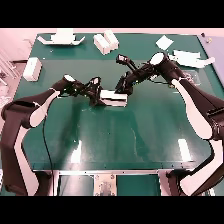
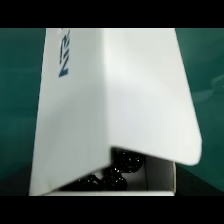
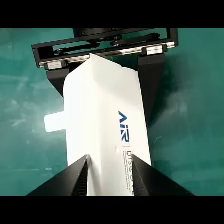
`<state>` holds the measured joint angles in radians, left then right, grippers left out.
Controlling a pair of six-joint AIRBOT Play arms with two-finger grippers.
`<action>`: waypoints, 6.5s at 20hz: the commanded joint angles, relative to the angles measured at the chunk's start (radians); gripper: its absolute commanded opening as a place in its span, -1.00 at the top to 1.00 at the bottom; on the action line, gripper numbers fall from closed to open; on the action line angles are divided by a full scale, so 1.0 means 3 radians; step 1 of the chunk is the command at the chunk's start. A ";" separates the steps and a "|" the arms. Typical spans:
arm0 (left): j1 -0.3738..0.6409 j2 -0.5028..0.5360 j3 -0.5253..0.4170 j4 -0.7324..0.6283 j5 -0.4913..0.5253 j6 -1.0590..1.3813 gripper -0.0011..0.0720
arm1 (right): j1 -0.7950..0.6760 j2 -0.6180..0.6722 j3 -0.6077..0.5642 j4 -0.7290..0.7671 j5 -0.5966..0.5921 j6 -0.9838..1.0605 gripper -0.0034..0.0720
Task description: Fold the box and place the chain.
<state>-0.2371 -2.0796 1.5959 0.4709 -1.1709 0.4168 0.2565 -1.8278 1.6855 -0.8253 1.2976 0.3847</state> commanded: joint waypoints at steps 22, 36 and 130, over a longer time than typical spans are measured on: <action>-0.0001 0.0003 0.0003 0.0001 0.0014 0.0006 -0.11 | 0.0014 -0.0014 -0.0359 0.0098 -0.0376 0.0175 0.07; -0.0001 0.0003 0.0003 0.0001 0.0025 0.0006 -0.11 | -0.0155 -0.0014 -0.0617 0.0902 -0.0393 -0.0426 -0.12; 0.1358 0.0993 -0.1096 0.0004 0.3300 -0.2466 -0.33 | -0.0387 0.1092 -0.1054 0.1654 -0.0885 0.0201 -0.43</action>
<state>0.1696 -1.7836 1.2675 0.4526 -0.1650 -0.3229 0.1406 -1.5009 1.3682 -0.3290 1.0515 0.4454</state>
